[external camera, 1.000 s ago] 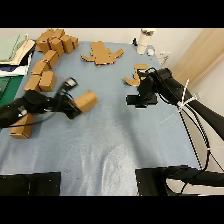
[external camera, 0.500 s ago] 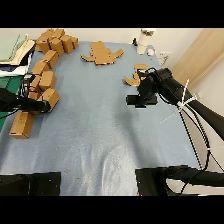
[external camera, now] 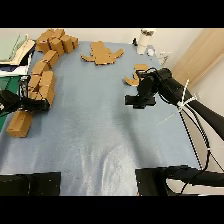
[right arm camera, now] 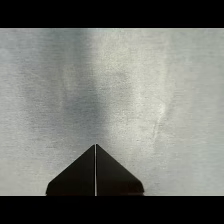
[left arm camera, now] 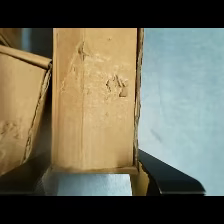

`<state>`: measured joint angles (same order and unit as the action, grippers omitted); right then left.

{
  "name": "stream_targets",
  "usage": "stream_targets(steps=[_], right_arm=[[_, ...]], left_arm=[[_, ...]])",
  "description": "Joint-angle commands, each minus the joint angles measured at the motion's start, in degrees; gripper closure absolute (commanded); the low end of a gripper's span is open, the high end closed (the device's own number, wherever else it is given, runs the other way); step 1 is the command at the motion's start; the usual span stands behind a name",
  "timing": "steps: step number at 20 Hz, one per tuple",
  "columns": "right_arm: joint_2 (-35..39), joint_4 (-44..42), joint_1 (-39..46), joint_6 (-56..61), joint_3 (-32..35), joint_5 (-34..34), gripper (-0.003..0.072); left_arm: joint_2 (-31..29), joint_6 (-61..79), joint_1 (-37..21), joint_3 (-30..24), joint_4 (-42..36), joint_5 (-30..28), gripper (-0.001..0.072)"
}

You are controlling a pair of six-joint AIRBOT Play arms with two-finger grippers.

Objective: Fold the box.

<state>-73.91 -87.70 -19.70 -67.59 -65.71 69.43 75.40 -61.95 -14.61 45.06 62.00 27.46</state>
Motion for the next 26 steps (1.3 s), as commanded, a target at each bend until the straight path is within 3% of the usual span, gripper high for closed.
stream_targets(steps=[1, 11, 23, 24, 25, 26], right_arm=[[-0.04, -0.68, -0.04, 0.0, -0.04, 0.0, 0.0683], [-0.04, -1.09, -0.04, 0.0, -0.04, -0.98, 0.0683], [-0.04, -2.84, -0.04, 0.0, -0.04, -1.03, 0.0683], [-0.04, -3.06, -0.04, 0.0, -0.04, -1.03, 0.0683], [-0.04, -3.32, -0.04, 0.0, -0.04, -1.05, 0.0683], [-0.04, -3.48, -0.04, 0.0, -0.04, -1.03, 0.0682]], left_arm=[[1.27, -1.09, -0.04, 0.48, 0.2, -5.31, 0.0287], [3.19, -0.42, 2.47, 6.8, 1.25, -9.79, 0.0287], [6.03, -0.42, 2.47, 6.99, 2.4, -6.84, 0.0285], [6.16, -0.42, 2.47, 6.99, 2.43, -6.86, 0.0224], [6.34, -0.44, 2.47, 7.02, 2.45, -6.8, 0.0037], [6.4, -0.44, 2.47, 6.99, 2.45, -6.49, 0.0021]])
